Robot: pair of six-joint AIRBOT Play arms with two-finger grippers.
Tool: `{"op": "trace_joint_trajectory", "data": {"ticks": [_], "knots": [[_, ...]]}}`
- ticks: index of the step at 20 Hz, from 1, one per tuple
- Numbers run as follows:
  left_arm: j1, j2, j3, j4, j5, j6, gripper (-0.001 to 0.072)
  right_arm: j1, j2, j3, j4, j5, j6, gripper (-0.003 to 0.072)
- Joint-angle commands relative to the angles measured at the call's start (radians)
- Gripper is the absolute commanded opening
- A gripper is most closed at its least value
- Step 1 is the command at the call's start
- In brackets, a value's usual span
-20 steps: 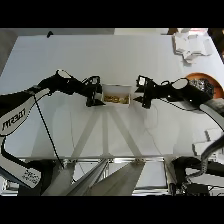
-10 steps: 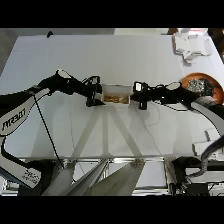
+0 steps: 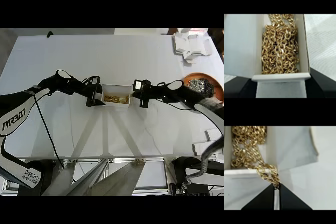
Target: Fold the box and place the chain.
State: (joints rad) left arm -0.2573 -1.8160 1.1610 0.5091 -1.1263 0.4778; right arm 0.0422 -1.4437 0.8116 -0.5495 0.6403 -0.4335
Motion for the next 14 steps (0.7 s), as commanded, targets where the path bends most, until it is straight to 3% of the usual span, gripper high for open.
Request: {"op": "trace_joint_trajectory", "data": {"ticks": [1,10,11,12,14], "knots": [[0.000,0.000,0.000,0.000,0.000,0.000,0.0187,0.027,0.087,0.000,-0.155,-0.028,0.156,0.0014],[0.000,0.000,0.000,0.000,0.000,0.000,0.0187,0.206,0.145,0.111,-0.246,0.031,0.536,0.0035],[0.000,0.000,0.000,0.000,0.000,0.000,0.0187,0.219,0.145,0.130,-0.294,0.047,0.603,0.0164],[0.000,0.000,0.000,0.000,0.000,0.000,0.0187,0.230,0.145,0.155,-0.356,0.078,0.674,0.0359],[0.000,0.000,0.000,0.000,0.000,0.000,0.0187,0.240,0.145,0.224,-0.475,0.178,0.803,0.0388]]}}
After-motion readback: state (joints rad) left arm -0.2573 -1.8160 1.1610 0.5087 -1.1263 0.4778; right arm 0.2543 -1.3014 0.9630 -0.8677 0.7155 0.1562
